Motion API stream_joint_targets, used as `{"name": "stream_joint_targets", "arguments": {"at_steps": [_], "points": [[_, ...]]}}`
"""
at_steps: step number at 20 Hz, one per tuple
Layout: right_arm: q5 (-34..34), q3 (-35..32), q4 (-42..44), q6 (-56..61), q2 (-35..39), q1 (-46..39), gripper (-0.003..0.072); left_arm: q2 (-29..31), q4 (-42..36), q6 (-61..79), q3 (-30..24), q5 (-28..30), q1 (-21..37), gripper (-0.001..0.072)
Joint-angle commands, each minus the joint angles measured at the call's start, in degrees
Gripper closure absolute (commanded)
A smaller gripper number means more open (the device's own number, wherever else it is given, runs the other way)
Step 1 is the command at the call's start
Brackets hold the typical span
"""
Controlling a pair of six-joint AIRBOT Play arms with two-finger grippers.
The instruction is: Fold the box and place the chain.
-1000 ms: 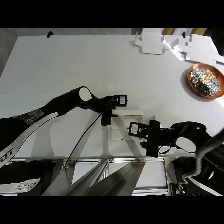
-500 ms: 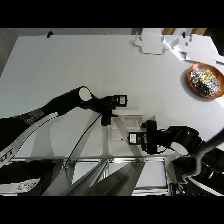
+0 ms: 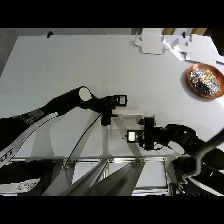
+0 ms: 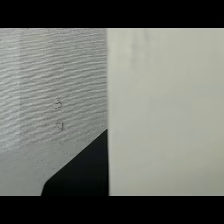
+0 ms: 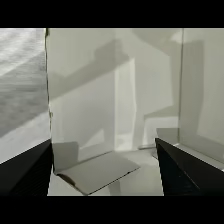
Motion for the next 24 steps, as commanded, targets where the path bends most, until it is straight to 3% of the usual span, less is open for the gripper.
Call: {"name": "stream_joint_targets", "arguments": {"at_steps": [1, 8, 15, 24], "points": [[3.63, 2.40, -0.70, -0.04, -0.22, -3.85, 0.0002, 0.02, 0.02, 0.07, 0.07, -0.02, -0.02, 0.0696], [5.95, 5.57, 8.35, -9.99, -0.22, -12.76, 0.0004, 0.02, 0.02, 0.07, 0.07, -0.02, -0.02, 0.0696], [5.97, 5.57, 22.75, -25.49, -0.61, -20.48, 0.0003, 0.02, 0.02, 0.07, 0.07, -0.02, -0.02, 0.0696], [7.93, 5.57, 34.80, -42.95, -8.02, -29.31, 0.0003, 0.04, 0.02, 0.07, 0.07, -0.02, -0.02, 0.0696]]}}
